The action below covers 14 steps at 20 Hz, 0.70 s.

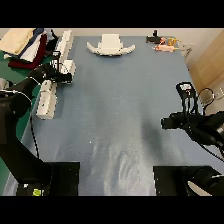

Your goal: Fold the box.

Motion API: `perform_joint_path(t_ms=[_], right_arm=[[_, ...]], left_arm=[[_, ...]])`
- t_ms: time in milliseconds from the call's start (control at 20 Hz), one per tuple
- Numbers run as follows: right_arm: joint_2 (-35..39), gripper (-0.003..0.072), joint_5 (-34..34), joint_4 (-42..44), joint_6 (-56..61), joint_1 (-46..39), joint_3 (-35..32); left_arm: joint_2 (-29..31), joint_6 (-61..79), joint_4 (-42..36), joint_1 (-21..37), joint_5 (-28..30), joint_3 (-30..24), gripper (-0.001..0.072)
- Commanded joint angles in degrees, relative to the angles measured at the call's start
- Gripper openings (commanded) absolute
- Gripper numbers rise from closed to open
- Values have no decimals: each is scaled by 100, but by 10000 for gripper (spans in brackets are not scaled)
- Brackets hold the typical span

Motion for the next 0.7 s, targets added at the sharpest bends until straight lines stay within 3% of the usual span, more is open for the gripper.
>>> perform_joint_path(t_ms=[0,150,250,650], right_arm=[[-2,3,2,0,0,-2,4],[-2,3,2,0,0,-2,4],[-2,3,2,0,0,-2,4],[-2,3,2,0,0,-2,4]], left_arm=[[0,13,-7,2,57,0,349],[0,-2,-61,2,55,0,352],[0,-7,-61,2,37,0,720],[142,0,195,7,-363,2,720]])
